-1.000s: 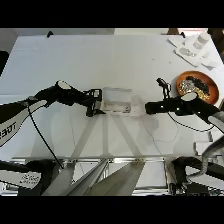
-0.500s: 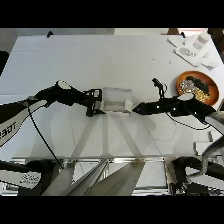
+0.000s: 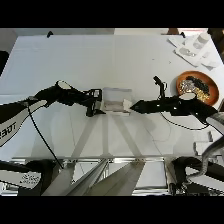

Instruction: Fold the box and place the chain.

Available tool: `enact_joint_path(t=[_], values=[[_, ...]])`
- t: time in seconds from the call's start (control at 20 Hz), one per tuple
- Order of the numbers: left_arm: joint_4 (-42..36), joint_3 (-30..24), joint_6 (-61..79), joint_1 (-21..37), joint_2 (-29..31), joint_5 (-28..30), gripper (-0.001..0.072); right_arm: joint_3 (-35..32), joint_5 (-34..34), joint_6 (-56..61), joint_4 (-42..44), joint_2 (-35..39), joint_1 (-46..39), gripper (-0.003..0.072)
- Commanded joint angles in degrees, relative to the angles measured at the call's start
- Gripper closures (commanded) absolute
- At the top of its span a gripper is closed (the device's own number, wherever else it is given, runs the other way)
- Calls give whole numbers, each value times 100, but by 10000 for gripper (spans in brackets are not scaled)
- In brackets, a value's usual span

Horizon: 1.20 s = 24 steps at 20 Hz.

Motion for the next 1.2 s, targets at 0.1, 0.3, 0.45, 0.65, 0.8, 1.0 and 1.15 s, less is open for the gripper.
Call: enact_joint_path(t=[0.1, 0.3, 0.45, 0.65, 0.8, 1.0, 1.15], values=[[2, 0, 2, 2, 4, 2, 453, -2, -358, 4, 22, 109, 197, 226], [2, 0, 2, 2, 4, 0, 453, 2, -1093, 4, 22, 109, 748, 139], [2, 0, 2, 2, 4, 2, 453, 4, -1314, 17, 22, 109, 1016, 139], [2, 0, 2, 2, 4, 2, 453, 4, -1631, 72, 22, 109, 1226, 139], [2, 0, 2, 2, 4, 2, 453, 4, -1646, 72, -2, 114, 1276, 140], [2, 0, 2, 2, 4, 2, 453, 4, -1707, 149, -96, 116, 1276, 160], [2, 0, 2, 2, 4, 2, 453, 4, -1893, 872, -857, 116, 1276, 166]])
